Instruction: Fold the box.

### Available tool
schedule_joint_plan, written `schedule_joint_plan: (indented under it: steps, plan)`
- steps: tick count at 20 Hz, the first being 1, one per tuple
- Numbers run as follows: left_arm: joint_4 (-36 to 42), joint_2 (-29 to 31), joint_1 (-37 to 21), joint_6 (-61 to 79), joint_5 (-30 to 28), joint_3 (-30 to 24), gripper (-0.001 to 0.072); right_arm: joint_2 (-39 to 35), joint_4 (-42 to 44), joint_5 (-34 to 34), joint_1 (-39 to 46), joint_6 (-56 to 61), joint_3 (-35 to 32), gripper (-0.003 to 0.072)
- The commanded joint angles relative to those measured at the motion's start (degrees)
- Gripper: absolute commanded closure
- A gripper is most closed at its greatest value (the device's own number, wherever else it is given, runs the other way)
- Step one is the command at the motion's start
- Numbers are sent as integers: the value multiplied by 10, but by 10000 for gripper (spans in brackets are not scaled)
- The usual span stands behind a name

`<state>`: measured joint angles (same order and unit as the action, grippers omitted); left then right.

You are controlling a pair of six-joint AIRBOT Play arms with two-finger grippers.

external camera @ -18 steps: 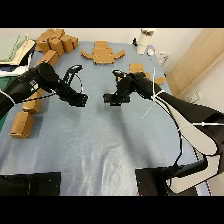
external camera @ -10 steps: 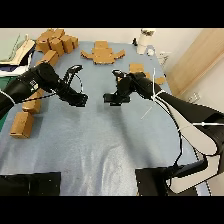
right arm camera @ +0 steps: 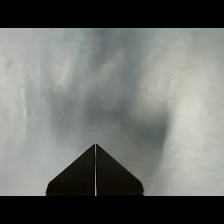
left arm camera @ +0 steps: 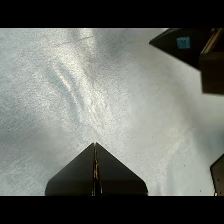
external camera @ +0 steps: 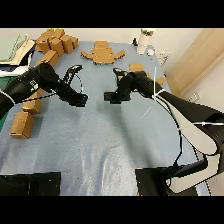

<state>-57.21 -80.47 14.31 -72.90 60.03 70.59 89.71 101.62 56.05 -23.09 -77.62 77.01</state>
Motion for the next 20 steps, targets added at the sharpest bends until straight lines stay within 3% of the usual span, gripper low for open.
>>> schedule_joint_plan:
  steps: [1, 2, 4, 5, 10, 16, 20]
  plan:
    - [0, 0, 0, 0, 0, 1, 698, 1, -26, 19, 73, -4, 61, 656]
    - [0, 0, 0, 0, 0, 1, 698, 7, -26, 28, 121, -6, 94, 503]
    - [0, 0, 0, 0, 0, 1, 698, 32, -23, 40, 224, -38, 155, 356]
    - [0, 0, 0, 0, 0, 1, 698, 47, -18, 38, 273, -51, 179, 318]
    - [0, 0, 0, 0, 0, 1, 698, 180, 94, 7, 454, -99, 299, 317]
    - [0, 0, 0, 0, 0, 1, 698, 304, 104, -3, 480, -124, 410, 317]
    - [0, 0, 0, 0, 0, 1, 698, 340, 129, -13, 480, -152, 410, 318]
